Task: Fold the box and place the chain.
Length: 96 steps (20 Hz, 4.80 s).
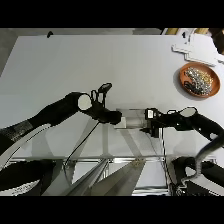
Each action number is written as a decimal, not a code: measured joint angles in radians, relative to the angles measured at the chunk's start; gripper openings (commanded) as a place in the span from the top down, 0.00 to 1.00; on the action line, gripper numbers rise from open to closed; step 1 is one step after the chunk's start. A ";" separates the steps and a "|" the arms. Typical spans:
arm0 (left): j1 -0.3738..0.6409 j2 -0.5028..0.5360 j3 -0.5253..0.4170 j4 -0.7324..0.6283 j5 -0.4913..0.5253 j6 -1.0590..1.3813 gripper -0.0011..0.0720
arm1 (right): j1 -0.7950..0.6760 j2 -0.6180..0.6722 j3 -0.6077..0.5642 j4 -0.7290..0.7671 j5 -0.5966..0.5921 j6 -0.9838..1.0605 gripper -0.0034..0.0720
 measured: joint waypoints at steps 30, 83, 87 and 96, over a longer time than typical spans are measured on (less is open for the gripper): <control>-0.200 -0.327 0.395 0.465 -0.343 -0.827 0.78 | 0.000 0.000 0.000 0.000 0.000 0.000 0.43; 0.279 -0.040 -0.214 -0.392 -0.019 2.152 0.03 | 0.000 0.000 -0.001 0.000 0.000 0.000 0.43; 0.233 -0.088 -0.225 -0.499 0.041 2.253 0.03 | 0.000 0.000 -0.001 0.000 0.000 0.000 0.43; 0.202 -0.121 -0.229 -0.640 0.050 2.332 0.03 | 0.000 0.000 -0.001 0.000 0.000 0.000 0.43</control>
